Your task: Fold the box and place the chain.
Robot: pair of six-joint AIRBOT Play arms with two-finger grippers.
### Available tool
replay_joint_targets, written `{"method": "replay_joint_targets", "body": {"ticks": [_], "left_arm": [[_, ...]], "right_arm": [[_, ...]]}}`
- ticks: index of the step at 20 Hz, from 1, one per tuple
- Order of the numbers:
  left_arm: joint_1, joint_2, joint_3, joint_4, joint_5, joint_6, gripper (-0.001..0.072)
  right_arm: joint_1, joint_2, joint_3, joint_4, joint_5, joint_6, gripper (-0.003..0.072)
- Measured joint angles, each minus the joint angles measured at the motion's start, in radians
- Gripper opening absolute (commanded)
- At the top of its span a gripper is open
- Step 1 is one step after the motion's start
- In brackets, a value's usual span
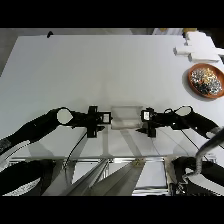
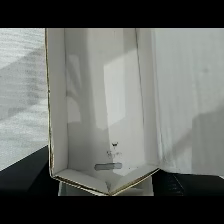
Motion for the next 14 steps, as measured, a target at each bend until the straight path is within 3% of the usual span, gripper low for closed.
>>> {"method": "replay_joint_targets", "body": {"ticks": [9, 12, 14], "left_arm": [[-0.008, -0.048, 0.000, -0.050, 0.024, 0.021, 0.0333], [-0.021, -0.050, 0.000, -0.058, 0.022, 0.023, 0.0260], [-0.034, -0.051, 0.000, -0.063, 0.018, 0.025, 0.0260]], "right_arm": [[0.000, 0.000, 0.000, 0.000, 0.000, 0.000, 0.0339], [0.000, 0.000, 0.000, 0.000, 0.000, 0.000, 0.0339], [0.000, 0.000, 0.000, 0.000, 0.000, 0.000, 0.0339]]}}
